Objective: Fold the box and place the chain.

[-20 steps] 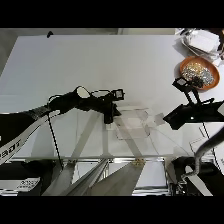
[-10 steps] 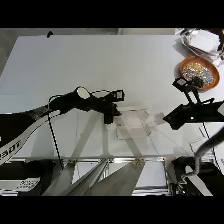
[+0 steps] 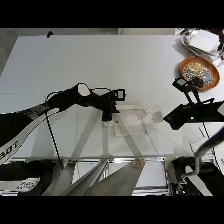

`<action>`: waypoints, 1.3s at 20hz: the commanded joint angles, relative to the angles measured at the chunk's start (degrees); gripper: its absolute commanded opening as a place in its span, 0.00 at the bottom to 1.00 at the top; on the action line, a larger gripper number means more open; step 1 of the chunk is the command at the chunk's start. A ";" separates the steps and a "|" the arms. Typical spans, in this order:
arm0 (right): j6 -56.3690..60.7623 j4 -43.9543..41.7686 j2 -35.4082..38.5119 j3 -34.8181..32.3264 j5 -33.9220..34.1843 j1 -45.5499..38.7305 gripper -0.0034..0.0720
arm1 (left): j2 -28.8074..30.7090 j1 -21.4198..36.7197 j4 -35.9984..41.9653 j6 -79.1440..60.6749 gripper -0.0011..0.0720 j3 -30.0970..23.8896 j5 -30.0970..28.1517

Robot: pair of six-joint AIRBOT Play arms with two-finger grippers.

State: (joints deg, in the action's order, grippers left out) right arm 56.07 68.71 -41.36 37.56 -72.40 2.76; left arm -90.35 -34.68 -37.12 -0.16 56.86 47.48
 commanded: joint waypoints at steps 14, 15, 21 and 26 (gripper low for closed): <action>-4.22 -0.61 0.04 0.04 -0.46 0.02 0.47 | -1.25 -0.04 -0.72 0.39 0.03 0.24 1.14; -5.44 -1.33 0.04 0.04 -0.50 0.02 0.47 | -1.20 -0.04 -0.72 0.39 0.03 0.24 1.14; -22.34 -5.57 -0.35 -0.72 -1.44 0.94 0.52 | -0.79 -0.04 -0.87 0.37 0.03 0.24 0.61; -29.75 -5.16 -2.71 -5.20 4.07 7.50 0.63 | -0.76 -0.04 -0.87 0.39 0.03 0.24 0.61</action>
